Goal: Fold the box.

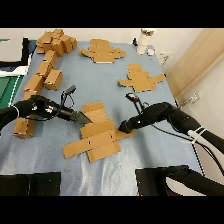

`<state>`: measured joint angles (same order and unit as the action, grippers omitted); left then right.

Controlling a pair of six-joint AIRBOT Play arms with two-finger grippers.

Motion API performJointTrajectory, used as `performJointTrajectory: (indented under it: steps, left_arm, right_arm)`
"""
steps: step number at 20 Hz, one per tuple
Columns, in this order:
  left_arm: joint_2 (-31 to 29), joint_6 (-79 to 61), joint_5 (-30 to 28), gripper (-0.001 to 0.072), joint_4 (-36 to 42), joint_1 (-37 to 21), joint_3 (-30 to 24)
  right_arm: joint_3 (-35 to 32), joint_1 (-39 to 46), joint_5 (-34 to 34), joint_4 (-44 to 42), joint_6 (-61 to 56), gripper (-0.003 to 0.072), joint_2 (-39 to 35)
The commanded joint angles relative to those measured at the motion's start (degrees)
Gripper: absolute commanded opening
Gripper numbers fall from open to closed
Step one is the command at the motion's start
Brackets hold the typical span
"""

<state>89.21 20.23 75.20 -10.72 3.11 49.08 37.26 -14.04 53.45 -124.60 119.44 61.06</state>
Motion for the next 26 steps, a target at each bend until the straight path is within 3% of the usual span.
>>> performJointTrajectory:
  steps: [1, 4, 6, 7, 9, 12, 15, 22, 26]
  left_arm:
    - [-3.7, -7.4, -7.3, 0.0008, 0.0, 4.9, 1.2]
    - [-7.8, -14.9, -18.1, 0.0008, 0.0, 10.3, 1.1]
    - [-9.7, -19.6, -22.1, 0.0009, 0.0, 13.1, 1.1]
    - [-10.5, -22.1, -23.5, 0.0008, -0.2, 14.4, 1.1]
    - [-12.0, -25.4, -25.8, 0.0008, -1.2, 16.3, 1.1]
    - [-13.1, -28.9, -26.1, 0.0008, -4.9, 18.4, 1.0]
    - [-13.1, -33.6, -30.4, 0.0009, -4.5, 19.7, -2.0]
    - [-13.1, -42.8, -31.8, 0.0009, 4.3, 20.1, -7.7]
    - [-12.2, -45.1, -31.7, 0.0010, 5.2, 20.1, -9.6]
  right_arm:
    - [5.5, 4.1, 2.7, 5.0, -5.7, 0.0441, -0.1]
    - [10.9, 7.8, 4.2, 5.3, -8.2, 0.0429, -0.1]
    - [13.0, 9.1, 4.2, 5.3, -11.7, 0.0234, -0.1]
    - [13.3, 9.2, 3.9, 5.3, -12.7, 0.0189, -0.1]
    - [13.3, 9.2, 3.7, 5.3, -13.2, 0.0006, 0.1]
    - [13.3, 9.2, 1.5, 5.8, -15.1, 0.0006, 0.1]
    - [13.3, 9.2, -2.2, 5.6, -16.9, 0.0006, 0.1]
    - [13.3, 9.1, -5.2, 5.2, -17.4, 0.0006, 0.1]
    - [13.3, 9.1, -5.3, 5.2, -17.5, 0.0006, 0.1]
